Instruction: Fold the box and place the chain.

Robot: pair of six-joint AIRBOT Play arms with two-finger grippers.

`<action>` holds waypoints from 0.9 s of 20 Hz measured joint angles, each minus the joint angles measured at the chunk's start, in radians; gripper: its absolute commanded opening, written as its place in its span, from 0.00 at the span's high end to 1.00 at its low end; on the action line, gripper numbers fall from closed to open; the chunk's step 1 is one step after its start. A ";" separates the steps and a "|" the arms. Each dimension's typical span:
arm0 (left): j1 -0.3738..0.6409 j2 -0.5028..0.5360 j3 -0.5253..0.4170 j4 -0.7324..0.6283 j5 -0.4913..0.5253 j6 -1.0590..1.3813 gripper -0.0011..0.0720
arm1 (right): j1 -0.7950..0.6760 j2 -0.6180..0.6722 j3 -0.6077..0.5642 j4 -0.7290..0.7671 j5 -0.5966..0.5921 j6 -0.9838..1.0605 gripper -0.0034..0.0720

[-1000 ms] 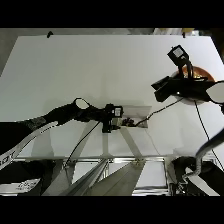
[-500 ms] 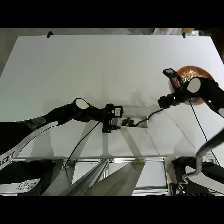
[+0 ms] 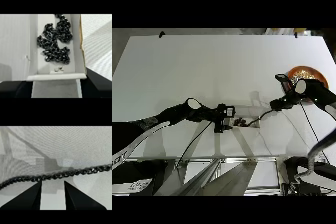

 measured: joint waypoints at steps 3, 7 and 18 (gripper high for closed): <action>0.000 0.000 0.000 0.000 0.000 0.000 0.78 | 0.000 -0.003 0.000 -0.002 -0.009 0.027 0.57; 0.000 0.000 0.000 0.000 0.000 0.000 0.78 | 0.000 -0.021 0.000 -0.004 -0.014 0.058 0.57; 0.000 0.000 0.000 0.000 0.000 0.000 0.78 | 0.023 0.043 -0.001 -0.012 0.013 0.044 0.94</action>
